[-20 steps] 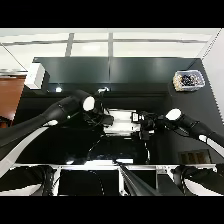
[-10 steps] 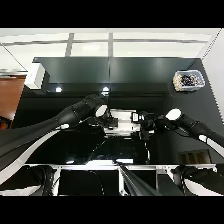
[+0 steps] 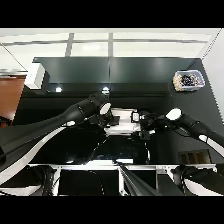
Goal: Fold the box and place the chain.
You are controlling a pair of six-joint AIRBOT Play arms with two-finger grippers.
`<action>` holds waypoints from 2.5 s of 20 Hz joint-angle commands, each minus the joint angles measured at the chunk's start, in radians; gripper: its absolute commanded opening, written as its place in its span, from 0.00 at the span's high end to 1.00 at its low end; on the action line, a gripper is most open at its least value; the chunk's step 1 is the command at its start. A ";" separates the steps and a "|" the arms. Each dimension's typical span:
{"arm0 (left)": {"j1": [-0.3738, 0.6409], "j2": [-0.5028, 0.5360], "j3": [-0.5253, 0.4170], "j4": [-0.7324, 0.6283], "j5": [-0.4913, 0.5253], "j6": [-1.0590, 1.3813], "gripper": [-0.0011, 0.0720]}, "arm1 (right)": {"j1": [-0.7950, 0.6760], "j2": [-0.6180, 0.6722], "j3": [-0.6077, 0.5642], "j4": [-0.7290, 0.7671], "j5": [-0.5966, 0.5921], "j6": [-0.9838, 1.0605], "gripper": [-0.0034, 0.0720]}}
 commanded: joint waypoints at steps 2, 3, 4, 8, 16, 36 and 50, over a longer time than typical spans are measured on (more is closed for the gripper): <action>0.000 -0.005 0.010 -0.023 0.014 0.007 0.95 | 0.001 0.000 -0.001 0.001 0.000 -0.003 0.33; 0.000 -0.005 0.010 -0.023 0.015 0.007 0.95 | 0.001 0.000 0.000 0.001 0.000 -0.003 0.33; 0.001 -0.005 0.010 -0.023 0.014 0.006 0.92 | 0.001 0.000 0.000 0.001 0.000 -0.003 0.33; 0.001 -0.005 0.010 -0.005 -0.008 0.000 0.34 | 0.001 -0.001 -0.001 0.001 0.000 -0.003 0.33; 0.003 -0.005 0.010 0.005 -0.023 0.000 0.95 | 0.001 -0.001 0.000 0.001 0.000 -0.003 0.33; -0.001 0.003 0.010 0.051 -0.057 -0.030 0.95 | 0.001 0.149 -0.003 -0.185 0.052 0.082 0.03; 0.000 0.003 0.010 0.048 -0.057 -0.031 0.95 | 0.001 0.104 -0.003 0.013 0.015 0.233 0.56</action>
